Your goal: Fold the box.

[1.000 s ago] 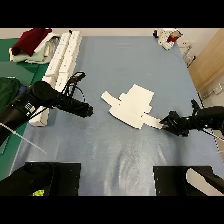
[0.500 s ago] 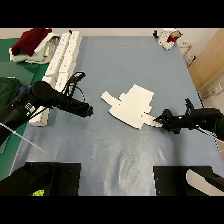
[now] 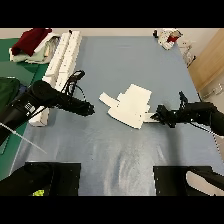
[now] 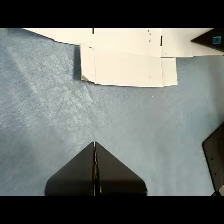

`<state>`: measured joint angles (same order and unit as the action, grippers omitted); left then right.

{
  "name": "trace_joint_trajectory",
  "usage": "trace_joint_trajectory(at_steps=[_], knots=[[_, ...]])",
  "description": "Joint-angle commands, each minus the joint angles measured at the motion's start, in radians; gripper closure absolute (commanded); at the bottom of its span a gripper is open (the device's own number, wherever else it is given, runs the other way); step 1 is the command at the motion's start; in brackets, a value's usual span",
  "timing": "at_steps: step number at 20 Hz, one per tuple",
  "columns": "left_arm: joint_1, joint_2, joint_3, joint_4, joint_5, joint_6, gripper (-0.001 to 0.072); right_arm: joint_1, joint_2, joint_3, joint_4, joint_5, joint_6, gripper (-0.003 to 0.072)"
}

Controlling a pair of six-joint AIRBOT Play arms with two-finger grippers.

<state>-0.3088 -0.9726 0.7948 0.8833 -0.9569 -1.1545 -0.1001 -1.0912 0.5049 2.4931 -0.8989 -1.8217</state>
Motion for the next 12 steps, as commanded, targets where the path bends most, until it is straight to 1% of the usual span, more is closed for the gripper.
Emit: trace_joint_trajectory(at_steps=[1,2,3,4,6,7,8,10,12], knots=[[0.028,0.000,0.015,-0.016,0.003,-0.036,0.0692,0.009,-0.002,0.008,-0.003,-0.142,-0.075,0.0681],[0.051,0.000,0.025,-0.016,-0.007,-0.045,0.0548,0.009,-0.002,0.007,-0.008,-0.214,-0.118,0.0681],[0.079,0.000,0.032,-0.016,-0.019,-0.067,0.0320,0.009,-0.002,0.007,-0.024,-0.278,-0.142,0.0681],[0.109,0.000,0.037,-0.018,-0.031,-0.075,0.0308,0.009,-0.002,0.007,-0.045,-0.348,-0.175,0.0681],[0.170,-0.001,0.037,-0.026,-0.071,-0.076,0.0308,0.009,-0.002,0.007,-0.104,-0.462,-0.263,0.0681],[0.201,-0.006,0.037,-0.032,-0.102,-0.077,0.0308,0.009,-0.002,0.007,-0.127,-0.469,-0.285,0.0682],[0.223,-0.014,0.037,-0.042,-0.131,-0.076,0.0308,0.009,-0.003,0.007,-0.137,-0.442,-0.314,0.0681],[0.247,-0.045,0.037,-0.054,-0.183,-0.074,0.0308,0.009,-0.003,0.007,-0.136,-0.348,-0.331,0.0681],[0.246,-0.082,0.037,-0.055,-0.197,-0.073,0.0307,0.009,-0.003,0.007,-0.117,-0.307,-0.307,0.0680]])
